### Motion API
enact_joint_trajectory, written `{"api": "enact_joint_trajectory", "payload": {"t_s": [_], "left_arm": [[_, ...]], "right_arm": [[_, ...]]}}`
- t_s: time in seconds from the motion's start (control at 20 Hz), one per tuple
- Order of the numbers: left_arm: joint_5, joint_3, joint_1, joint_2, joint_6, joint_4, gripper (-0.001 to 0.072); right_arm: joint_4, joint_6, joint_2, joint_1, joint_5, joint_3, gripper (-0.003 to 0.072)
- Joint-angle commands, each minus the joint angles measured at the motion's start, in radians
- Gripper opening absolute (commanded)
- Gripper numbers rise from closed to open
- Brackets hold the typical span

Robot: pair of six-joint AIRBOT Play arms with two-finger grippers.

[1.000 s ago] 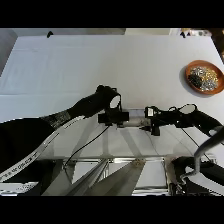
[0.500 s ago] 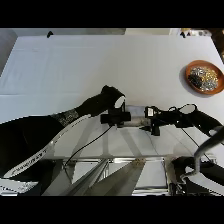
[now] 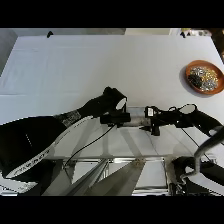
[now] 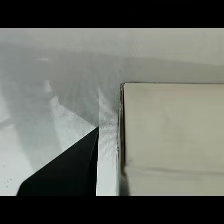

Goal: Fold the box and place the chain.

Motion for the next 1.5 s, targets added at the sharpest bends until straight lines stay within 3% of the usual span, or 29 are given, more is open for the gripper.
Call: {"api": "enact_joint_trajectory", "payload": {"t_s": [0.0, 0.1, 0.2, 0.25, 0.45, 0.5, 0.65, 0.7, 0.9, 1.15, 1.2, 1.25, 1.3, 1.45], "left_arm": [[0.005, 0.0, -0.014, -0.002, 0.001, 0.028, 0.021], [0.005, 0.0, -0.015, -0.001, 0.001, 0.029, 0.0183], [0.004, 0.0, -0.015, -0.001, 0.001, 0.026, 0.003], [0.003, 0.0, -0.015, -0.001, 0.001, 0.023, 0.0005], [-0.006, 0.0, -0.014, 0.001, 0.001, 0.016, 0.0003], [-0.005, 0.0, -0.013, 0.004, 0.001, 0.008, 0.0026], [-0.007, 0.0, 0.007, 0.03, 0.006, -0.034, 0.0326], [-0.011, 0.0, 0.013, 0.043, 0.009, -0.033, 0.0381], [-0.014, 0.0, 0.042, 0.113, 0.133, -0.041, 0.0397], [-0.079, 0.0, 0.096, 0.222, 0.476, -0.032, 0.0401], [-0.113, -0.001, 0.109, 0.242, 0.575, -0.061, 0.0474], [-0.146, -0.004, 0.122, 0.268, 0.686, -0.087, 0.0655], [-0.151, -0.024, 0.133, 0.301, 0.782, -0.093, 0.0705], [-0.05, -0.187, 0.173, 0.443, 1.197, -0.093, 0.0706]], "right_arm": [[0.0, -0.002, 0.001, 0.0, 0.0, 0.0, 0.0299], [0.0, -0.002, 0.001, 0.0, 0.0, 0.0, 0.0299], [0.0, -0.002, 0.001, 0.0, 0.0, 0.0, 0.0299], [0.0, -0.002, 0.001, 0.0, 0.0, 0.0, 0.0299], [0.0, -0.002, 0.001, 0.0, 0.0, 0.0, 0.0299], [0.0, -0.002, 0.001, 0.0, 0.0, 0.0, 0.0299], [0.0, -0.002, 0.001, 0.0, 0.0, 0.0, 0.0299], [0.0, -0.002, 0.001, 0.0, 0.0, 0.0, 0.0299], [0.0, -0.002, 0.001, 0.0, 0.0, 0.0, 0.0299], [0.0, -0.002, 0.001, 0.0, 0.0, 0.0, 0.0299], [0.0, -0.002, 0.001, 0.0, 0.0, 0.0, 0.0299], [0.0, -0.002, 0.001, 0.0, 0.0, 0.0, 0.0299], [0.0, -0.002, 0.001, 0.0, 0.0, 0.0, 0.0299], [0.0, -0.002, 0.001, 0.0, 0.0, 0.0, 0.0299]]}}
